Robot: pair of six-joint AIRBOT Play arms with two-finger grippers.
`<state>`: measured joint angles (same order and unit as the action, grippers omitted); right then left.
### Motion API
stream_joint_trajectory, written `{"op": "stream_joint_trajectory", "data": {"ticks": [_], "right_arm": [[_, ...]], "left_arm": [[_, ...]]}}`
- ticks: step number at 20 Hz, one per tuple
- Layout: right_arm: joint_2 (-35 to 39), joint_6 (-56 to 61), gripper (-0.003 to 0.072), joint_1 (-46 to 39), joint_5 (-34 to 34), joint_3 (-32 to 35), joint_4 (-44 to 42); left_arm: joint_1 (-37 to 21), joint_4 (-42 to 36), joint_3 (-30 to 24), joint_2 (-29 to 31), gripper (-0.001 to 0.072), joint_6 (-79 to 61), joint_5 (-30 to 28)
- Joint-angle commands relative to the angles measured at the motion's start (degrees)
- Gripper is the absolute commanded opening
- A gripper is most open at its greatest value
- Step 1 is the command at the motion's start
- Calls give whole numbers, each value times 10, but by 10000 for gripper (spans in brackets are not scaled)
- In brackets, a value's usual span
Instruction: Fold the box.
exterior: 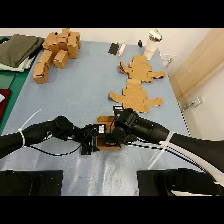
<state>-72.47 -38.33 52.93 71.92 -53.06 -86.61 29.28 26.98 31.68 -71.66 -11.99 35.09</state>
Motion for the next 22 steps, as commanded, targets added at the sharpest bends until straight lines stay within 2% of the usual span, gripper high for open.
{"op": "stream_joint_trajectory", "data": {"ticks": [1, 6, 7, 8, 9, 10, 12, 13, 14, 15, 17, 19, 20, 22], "right_arm": [[25, 2, 424, 0, 23, -6, -6], [115, 2, 414, -16, 94, -6, -3], [131, 1, 353, -29, 96, -3, 9], [144, -12, 257, -53, 95, 4, 16], [148, -41, 89, -94, 85, 16, 16], [145, -90, 4, -147, 62, 31, -5], [110, -281, 5, -278, -47, 65, -141], [75, -410, 4, -345, -106, 73, -254], [37, -529, 4, -399, -134, 73, -377], [-9, -671, 4, -444, -133, 69, -519], [-100, -893, 4, -485, -51, 50, -723], [-162, -993, 3, -480, 47, 23, -792], [-172, -1024, 3, -469, 76, 19, -794], [-158, -1064, 2, -442, 92, 33, -782]], "left_arm": [[0, 0, 0, 0, 606, 0, 0], [0, 0, 0, 0, 607, 0, 0], [0, 0, 0, 0, 607, 0, 0], [0, 0, 0, 0, 607, 0, 0], [0, 0, 0, 0, 607, 0, 0], [0, 0, 0, 0, 607, 0, 0], [0, 0, 0, 0, 606, 0, 0], [0, 0, 0, 0, 606, 0, 0], [0, 0, 0, 0, 607, 0, 0], [0, 0, 0, 0, 607, 0, 0], [0, 0, 0, 0, 607, 0, 0], [0, 0, 0, 0, 607, 0, 0], [0, 0, 0, 0, 607, 0, 0], [0, 0, 0, 0, 607, 0, 0]]}}
